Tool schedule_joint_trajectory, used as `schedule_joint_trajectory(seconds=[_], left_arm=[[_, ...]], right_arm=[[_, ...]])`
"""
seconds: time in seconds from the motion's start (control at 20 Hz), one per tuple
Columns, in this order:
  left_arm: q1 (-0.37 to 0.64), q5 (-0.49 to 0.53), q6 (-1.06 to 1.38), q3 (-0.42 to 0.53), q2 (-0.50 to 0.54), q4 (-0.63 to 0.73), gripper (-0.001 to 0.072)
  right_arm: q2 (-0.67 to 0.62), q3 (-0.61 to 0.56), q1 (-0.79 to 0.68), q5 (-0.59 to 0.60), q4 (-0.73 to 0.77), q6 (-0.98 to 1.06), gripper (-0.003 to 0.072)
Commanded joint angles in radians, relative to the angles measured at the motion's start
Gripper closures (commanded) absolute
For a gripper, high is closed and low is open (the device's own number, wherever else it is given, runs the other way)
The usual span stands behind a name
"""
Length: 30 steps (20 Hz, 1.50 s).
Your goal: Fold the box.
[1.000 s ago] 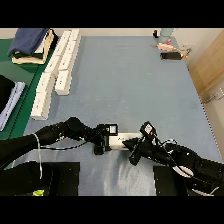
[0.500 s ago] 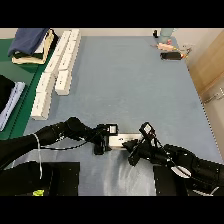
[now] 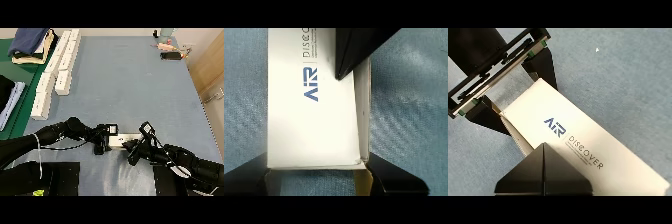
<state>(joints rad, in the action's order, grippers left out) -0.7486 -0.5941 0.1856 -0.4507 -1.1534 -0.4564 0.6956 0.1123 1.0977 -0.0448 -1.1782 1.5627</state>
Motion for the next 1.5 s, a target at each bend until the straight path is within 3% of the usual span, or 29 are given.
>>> schedule_joint_trajectory(seconds=[0.0,0.4,0.75,0.9,1.05,1.3,1.45], left_arm=[[0.001,0.000,0.000,0.000,0.000,0.000,0.0191],[0.001,0.000,0.000,0.000,0.000,0.000,0.0191],[0.001,0.000,0.000,0.000,0.000,0.000,0.0191],[0.001,0.000,0.000,0.000,0.000,0.000,0.0192],[0.001,0.000,0.000,0.000,0.000,0.000,0.0191],[0.001,0.000,0.000,0.000,0.000,0.000,0.0192],[0.001,0.000,0.000,0.000,0.000,0.000,0.0191]], right_arm=[[-0.024,0.001,0.001,-0.018,0.000,0.000,0.0684],[-0.183,0.001,-0.004,0.038,-0.006,0.000,0.0683],[-0.189,0.055,-0.046,-0.005,-0.097,-0.001,0.0683],[-0.164,0.159,-0.116,-0.167,-0.200,0.000,0.0683],[-0.087,0.322,-0.213,-0.434,-0.306,0.002,0.0683],[0.117,0.612,-0.417,-0.785,-0.381,0.016,0.0683],[0.264,0.750,-0.525,-0.912,-0.394,0.089,0.0683]])
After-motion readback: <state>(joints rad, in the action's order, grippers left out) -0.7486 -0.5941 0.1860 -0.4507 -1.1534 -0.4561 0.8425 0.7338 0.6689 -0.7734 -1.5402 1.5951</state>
